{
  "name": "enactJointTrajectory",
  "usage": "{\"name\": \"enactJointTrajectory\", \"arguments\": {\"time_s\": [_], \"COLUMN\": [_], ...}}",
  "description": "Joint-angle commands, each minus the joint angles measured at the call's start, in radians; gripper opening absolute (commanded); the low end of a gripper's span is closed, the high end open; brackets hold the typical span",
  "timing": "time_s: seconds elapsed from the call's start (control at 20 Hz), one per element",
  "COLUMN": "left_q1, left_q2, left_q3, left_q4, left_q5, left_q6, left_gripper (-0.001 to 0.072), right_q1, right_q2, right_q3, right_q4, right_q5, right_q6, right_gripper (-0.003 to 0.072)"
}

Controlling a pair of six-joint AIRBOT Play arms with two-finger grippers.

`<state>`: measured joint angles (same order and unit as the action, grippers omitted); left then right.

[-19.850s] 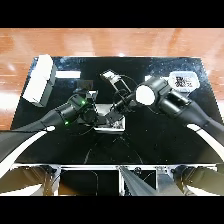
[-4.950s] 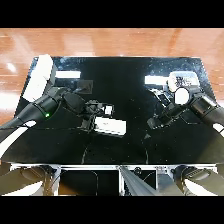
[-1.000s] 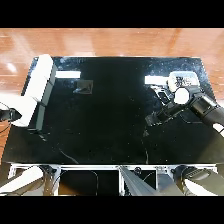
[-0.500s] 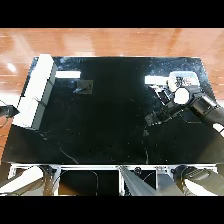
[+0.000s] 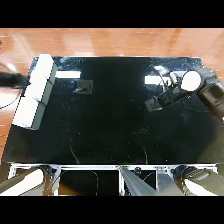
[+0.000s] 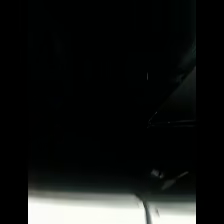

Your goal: Fold the box and place the chain.

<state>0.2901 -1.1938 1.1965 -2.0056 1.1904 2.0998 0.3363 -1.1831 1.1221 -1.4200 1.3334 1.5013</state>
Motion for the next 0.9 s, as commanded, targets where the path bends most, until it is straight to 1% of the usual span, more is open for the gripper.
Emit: {"name": "enactJointTrajectory", "arguments": {"time_s": [0.0, 0.1, 0.15, 0.2, 0.3, 0.35, 0.4, 0.45, 0.5, 0.6, 0.7, 0.85], "left_q1": [-0.245, -0.383, -0.449, -0.504, -0.603, -0.643, -0.671, -0.686, -0.69, -0.681, -0.654, -0.591], "left_q2": [0.015, 0.047, 0.071, 0.094, 0.139, 0.152, 0.153, 0.15, 0.148, 0.148, 0.148, 0.149], "left_q3": [0.006, -0.041, -0.088, -0.145, -0.294, -0.372, -0.429, -0.472, -0.49, -0.486, -0.472, -0.455], "left_q4": [-0.019, -0.014, -0.01, -0.006, 0.016, 0.026, 0.033, 0.034, 0.034, 0.034, 0.035, 0.039], "left_q5": [-0.014, -0.074, -0.118, -0.157, -0.245, -0.293, -0.334, -0.367, -0.391, -0.397, -0.395, -0.365], "left_q6": [-0.1, -0.152, -0.183, -0.218, -0.297, -0.327, -0.357, -0.386, -0.409, -0.411, -0.414, -0.414], "left_gripper": [0.0017, 0.0017, 0.0017, 0.0017, 0.0017, 0.0017, 0.0017, 0.0017, 0.0017, 0.0017, 0.0017, 0.0018], "right_q1": [-0.002, -0.038, -0.061, -0.071, -0.072, -0.073, -0.073, -0.073, -0.072, -0.072, -0.072, -0.072], "right_q2": [0.011, 0.046, 0.072, 0.108, 0.19, 0.23, 0.256, 0.262, 0.261, 0.261, 0.261, 0.261], "right_q3": [0.129, 0.131, 0.118, 0.092, -0.006, -0.077, -0.149, -0.207, -0.258, -0.343, -0.385, -0.39], "right_q4": [-0.059, -0.059, -0.068, -0.115, -0.291, -0.34, -0.35, -0.35, -0.341, -0.308, -0.298, -0.298], "right_q5": [0.038, 0.021, 0.016, 0.009, 0.026, 0.023, 0.014, 0.006, -0.016, -0.111, -0.18, -0.19], "right_q6": [0.092, 0.143, 0.177, 0.214, 0.332, 0.391, 0.403, 0.404, 0.404, 0.408, 0.433, 0.433], "right_gripper": [0.0034, 0.0035, 0.0034, 0.0034, 0.0034, 0.0035, 0.0035, 0.0035, 0.0035, 0.0035, 0.0033, 0.0034]}}
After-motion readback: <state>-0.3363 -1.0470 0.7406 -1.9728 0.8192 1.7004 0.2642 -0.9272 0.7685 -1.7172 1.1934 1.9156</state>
